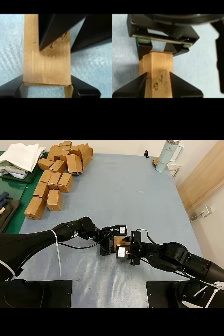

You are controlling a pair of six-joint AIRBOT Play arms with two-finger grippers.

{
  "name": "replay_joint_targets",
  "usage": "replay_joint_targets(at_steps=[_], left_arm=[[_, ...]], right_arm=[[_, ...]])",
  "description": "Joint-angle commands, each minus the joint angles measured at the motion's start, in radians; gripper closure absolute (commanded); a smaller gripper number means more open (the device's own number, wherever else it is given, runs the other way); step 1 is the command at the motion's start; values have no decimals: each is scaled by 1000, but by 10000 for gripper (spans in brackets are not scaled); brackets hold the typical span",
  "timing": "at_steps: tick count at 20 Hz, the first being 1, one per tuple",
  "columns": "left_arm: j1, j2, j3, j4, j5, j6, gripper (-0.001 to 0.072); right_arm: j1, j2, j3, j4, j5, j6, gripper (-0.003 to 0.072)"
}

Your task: Fold the box.

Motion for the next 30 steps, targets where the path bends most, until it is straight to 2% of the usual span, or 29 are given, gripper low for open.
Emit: replay_joint_targets(at_steps=[1,2,4,7,8,9,30], left_arm=[[0,1,0,0,1,0,199],[0,1,0,-1,1,0,199],[0,1,0,0,1,0,199],[0,1,0,-1,1,0,199],[0,1,0,-1,1,0,199],[0,1,0,-1,1,0,199],[0,1,0,-1,1,0,199]], right_arm=[[8,-21,0,3,28,-4,246],[8,-29,0,3,26,-3,253],[8,-29,1,3,20,-4,339],[8,-30,7,3,-2,-4,356],[8,-30,7,3,-2,-4,396],[8,-29,7,3,-5,-3,473],[8,27,7,-18,3,-3,473]])
